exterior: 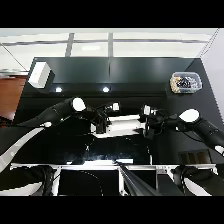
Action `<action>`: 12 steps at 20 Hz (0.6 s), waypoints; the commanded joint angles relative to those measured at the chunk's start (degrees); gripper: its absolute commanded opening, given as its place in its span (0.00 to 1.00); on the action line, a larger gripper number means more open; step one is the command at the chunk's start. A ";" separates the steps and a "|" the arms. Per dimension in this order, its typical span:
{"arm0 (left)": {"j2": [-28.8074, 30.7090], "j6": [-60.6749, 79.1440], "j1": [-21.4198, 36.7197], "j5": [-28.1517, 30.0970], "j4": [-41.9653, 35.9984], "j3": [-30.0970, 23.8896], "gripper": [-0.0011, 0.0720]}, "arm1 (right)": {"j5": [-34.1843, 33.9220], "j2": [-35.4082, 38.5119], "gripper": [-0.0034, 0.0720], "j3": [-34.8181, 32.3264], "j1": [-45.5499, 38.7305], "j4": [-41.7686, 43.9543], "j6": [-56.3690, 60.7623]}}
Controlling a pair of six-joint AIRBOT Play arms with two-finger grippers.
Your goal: Fold the box and place the chain.
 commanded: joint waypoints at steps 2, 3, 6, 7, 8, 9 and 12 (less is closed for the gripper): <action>-0.02 -0.07 0.00 0.17 1.49 0.31 0.05 | 0.26 -0.24 0.87 -3.43 3.13 0.13 -0.74; -0.02 -0.07 0.00 -0.11 1.49 0.31 0.05 | -0.83 -0.24 0.87 -4.24 3.74 -0.42 -0.72; -0.02 -0.09 0.00 -0.79 1.20 0.31 0.05 | -4.09 -0.24 0.87 -4.90 3.82 -3.28 -0.72; -0.02 -0.09 0.00 -1.01 1.20 0.31 0.05 | -4.92 -0.26 0.87 -4.90 3.82 -3.61 -0.72; -0.02 -0.09 0.00 -1.42 1.16 0.31 0.05 | -5.49 -0.26 0.87 -4.90 3.82 -3.74 -0.72; -0.02 -0.09 0.00 -1.79 1.16 0.31 0.05 | -5.81 -0.26 0.87 -4.90 3.82 -3.74 -0.76; -0.02 -0.09 0.00 -1.84 1.01 0.31 0.05 | -6.05 -1.20 0.87 -4.90 3.82 -4.33 -2.56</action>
